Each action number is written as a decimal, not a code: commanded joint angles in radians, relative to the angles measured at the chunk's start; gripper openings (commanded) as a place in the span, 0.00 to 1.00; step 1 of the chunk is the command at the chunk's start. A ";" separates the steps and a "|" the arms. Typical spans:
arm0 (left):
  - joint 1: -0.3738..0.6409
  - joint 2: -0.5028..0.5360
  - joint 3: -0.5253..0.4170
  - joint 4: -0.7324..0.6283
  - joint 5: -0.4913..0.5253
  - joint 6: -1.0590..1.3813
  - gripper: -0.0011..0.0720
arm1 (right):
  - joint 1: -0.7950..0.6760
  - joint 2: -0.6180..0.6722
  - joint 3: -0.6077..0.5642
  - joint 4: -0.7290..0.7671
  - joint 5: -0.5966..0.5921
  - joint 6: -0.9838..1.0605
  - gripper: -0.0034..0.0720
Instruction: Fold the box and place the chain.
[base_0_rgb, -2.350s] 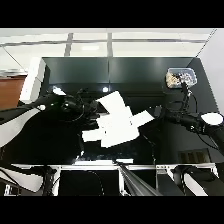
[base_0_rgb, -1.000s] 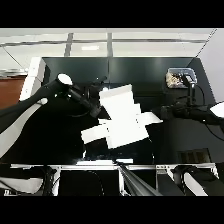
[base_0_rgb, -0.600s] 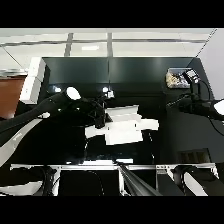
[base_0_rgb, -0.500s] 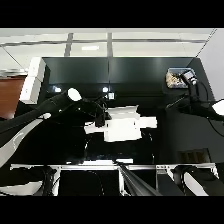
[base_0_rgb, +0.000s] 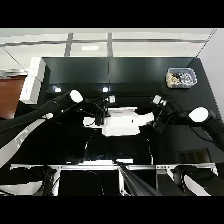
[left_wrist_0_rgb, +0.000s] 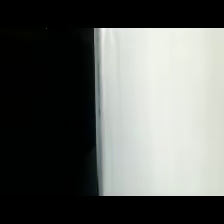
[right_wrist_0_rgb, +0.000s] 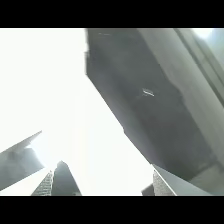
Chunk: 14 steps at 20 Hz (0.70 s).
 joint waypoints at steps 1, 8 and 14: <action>0.000 -0.007 0.002 0.003 -0.002 0.005 0.05 | 0.088 -0.026 -0.008 0.040 0.013 -0.140 0.98; 0.000 -0.007 0.006 0.002 -0.018 0.005 0.05 | 0.157 -0.050 -0.008 -0.046 0.122 -0.283 0.98; -0.001 -0.007 0.006 0.002 -0.020 0.005 0.05 | 0.252 -0.148 -0.008 0.131 -0.043 -0.359 0.98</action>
